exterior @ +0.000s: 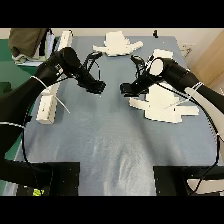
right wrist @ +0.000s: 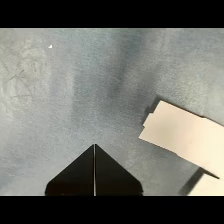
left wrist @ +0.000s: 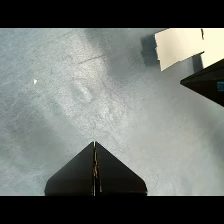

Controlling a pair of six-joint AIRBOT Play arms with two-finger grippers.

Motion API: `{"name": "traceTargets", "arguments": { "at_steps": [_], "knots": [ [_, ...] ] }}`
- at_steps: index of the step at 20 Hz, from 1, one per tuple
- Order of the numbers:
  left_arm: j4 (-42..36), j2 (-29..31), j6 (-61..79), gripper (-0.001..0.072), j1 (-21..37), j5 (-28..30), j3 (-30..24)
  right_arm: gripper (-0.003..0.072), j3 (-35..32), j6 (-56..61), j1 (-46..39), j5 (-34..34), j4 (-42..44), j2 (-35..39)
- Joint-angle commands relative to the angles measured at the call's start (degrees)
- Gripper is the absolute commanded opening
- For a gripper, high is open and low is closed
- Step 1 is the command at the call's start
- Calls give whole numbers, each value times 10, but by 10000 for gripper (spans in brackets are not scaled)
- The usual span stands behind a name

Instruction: Fold the box.

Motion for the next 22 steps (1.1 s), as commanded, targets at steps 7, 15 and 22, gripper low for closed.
{"name": "traceTargets", "arguments": {
  "at_steps": [7, 15, 22],
  "knots": [
    [0, 0, 0, 17, 0, 0, 0, 7, 0, 0, 0, 0, 0, 0],
    [0, 0, 0, 18, 0, 3, 0, 6, 0, 15, 0, -67, 19, 0],
    [-2, 0, 0, 17, 0, 52, 0, 341, 60, 90, -74, 67, -97, 4]
  ]
}}
